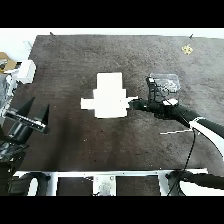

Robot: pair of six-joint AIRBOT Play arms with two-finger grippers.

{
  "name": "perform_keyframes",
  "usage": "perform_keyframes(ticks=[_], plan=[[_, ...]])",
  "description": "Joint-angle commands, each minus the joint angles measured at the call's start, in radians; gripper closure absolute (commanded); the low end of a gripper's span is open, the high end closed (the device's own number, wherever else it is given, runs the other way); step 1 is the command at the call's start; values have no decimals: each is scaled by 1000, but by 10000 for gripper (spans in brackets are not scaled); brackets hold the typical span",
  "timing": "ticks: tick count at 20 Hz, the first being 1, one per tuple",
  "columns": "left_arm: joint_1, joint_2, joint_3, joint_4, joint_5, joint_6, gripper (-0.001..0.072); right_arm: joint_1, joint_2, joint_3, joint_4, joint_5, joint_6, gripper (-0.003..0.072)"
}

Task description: Fold the box and place the chain.

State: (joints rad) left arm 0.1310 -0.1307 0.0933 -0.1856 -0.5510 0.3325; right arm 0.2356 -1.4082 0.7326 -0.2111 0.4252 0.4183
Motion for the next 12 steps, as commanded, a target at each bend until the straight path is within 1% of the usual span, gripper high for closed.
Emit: perform_keyframes(ticks=[1,2,4,6,7,8,10,12], plan=[[1,-106,42,-7,-117,-40,181,22,-14,0,14,-71,-41,684],[1,-168,74,-7,-145,-40,181,22,-13,1,29,-75,-41,684],[1,-327,152,0,-203,-45,181,21,-13,1,38,-74,-41,684],[1,-510,246,29,-296,-48,183,21,-13,1,37,-73,-40,684],[1,-607,304,58,-356,-71,182,21,-13,1,37,-73,-40,684],[1,-695,364,97,-391,-116,183,21,-13,1,37,-74,-40,684],[1,-877,510,203,-433,-253,183,21,-13,1,36,-74,-41,684],[0,-1051,667,275,-489,-381,184,21,-13,1,36,-74,-41,684]])
